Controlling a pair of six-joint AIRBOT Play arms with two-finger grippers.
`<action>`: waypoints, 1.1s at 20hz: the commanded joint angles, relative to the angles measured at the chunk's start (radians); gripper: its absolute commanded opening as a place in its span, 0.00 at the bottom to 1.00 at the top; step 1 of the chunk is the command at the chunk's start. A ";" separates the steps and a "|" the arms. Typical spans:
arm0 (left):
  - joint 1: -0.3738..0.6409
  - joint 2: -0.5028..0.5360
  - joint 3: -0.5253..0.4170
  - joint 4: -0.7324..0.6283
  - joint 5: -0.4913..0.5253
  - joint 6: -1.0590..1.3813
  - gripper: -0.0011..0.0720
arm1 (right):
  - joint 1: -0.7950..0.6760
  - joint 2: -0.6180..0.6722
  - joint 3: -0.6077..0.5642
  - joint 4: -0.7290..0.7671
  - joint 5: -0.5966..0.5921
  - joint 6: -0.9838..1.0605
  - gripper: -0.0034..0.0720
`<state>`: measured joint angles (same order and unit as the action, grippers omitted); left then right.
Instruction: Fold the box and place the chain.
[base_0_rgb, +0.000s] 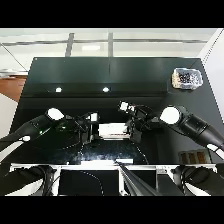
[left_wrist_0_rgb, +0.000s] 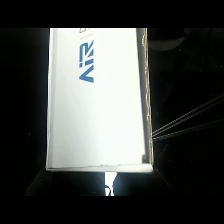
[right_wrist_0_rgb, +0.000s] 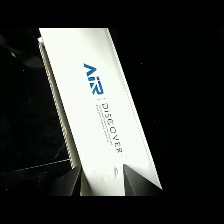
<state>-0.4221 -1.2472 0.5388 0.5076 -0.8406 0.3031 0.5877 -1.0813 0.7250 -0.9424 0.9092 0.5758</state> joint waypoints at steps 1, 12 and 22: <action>0.000 -0.001 0.001 0.001 0.000 0.000 0.70 | 0.001 -0.001 0.000 -0.001 0.001 0.005 0.44; 0.000 -0.001 0.001 0.001 0.000 0.000 0.70 | 0.001 -0.037 0.000 -0.001 0.006 0.020 0.63; 0.000 -0.001 0.001 0.001 0.000 0.000 0.70 | 0.000 -0.035 0.056 0.001 0.042 0.103 0.63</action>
<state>-0.4221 -1.2472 0.5396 0.5091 -0.8410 0.3058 0.5884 -1.1168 0.7620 -0.9463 0.9447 0.6552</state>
